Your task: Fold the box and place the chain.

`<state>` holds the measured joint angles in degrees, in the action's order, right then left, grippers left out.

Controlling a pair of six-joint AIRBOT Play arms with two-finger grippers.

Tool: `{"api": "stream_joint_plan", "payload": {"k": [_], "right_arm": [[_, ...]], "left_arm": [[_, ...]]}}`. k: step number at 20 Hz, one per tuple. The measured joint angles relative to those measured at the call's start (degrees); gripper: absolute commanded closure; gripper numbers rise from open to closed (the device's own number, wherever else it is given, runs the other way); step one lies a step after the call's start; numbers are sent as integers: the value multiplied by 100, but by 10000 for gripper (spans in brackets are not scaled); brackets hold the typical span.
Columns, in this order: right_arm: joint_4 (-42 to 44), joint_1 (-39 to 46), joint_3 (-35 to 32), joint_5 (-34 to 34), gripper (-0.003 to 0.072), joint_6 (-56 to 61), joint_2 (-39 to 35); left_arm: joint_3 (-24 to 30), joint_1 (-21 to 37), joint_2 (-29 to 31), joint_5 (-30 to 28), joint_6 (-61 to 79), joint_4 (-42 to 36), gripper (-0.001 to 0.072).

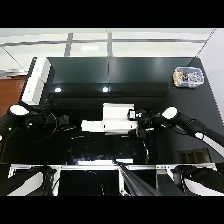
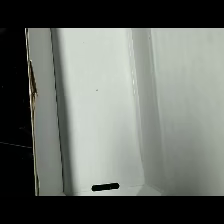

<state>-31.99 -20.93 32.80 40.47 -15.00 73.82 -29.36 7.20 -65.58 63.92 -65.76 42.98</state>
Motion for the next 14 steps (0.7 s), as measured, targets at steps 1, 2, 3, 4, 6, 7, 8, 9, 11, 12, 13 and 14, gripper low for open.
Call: {"api": "stream_joint_plan", "payload": {"k": [1,2,3,4,6,7,8,9,11,12,13,14], "right_arm": [[0,0,0,0,638,0,-2],[0,0,0,2,638,0,-2],[0,0,0,2,638,0,-2],[0,0,0,2,638,0,-2],[0,0,0,2,638,0,-2],[0,0,0,2,638,2,-2],[0,0,0,2,638,0,-2],[0,0,0,2,638,0,-2],[0,0,0,2,638,2,-2],[0,0,0,2,638,0,-2],[0,0,0,2,638,0,-2],[0,0,0,2,638,2,-2]], "left_arm": [[50,109,-122,20,-22,-216,683],[83,162,-238,7,-26,-345,683],[109,170,-361,-28,-46,-461,683],[125,133,-466,-79,-46,-557,684],[146,-66,-678,-249,-46,-673,683],[151,-186,-763,-367,-37,-748,683],[157,-319,-841,-446,37,-863,683],[157,-446,-905,-487,162,-1014,683],[131,-693,-997,-514,444,-1287,684],[94,-809,-1025,-507,568,-1392,683],[55,-905,-1047,-501,656,-1458,683],[4,-992,-1062,-494,743,-1519,683]]}}
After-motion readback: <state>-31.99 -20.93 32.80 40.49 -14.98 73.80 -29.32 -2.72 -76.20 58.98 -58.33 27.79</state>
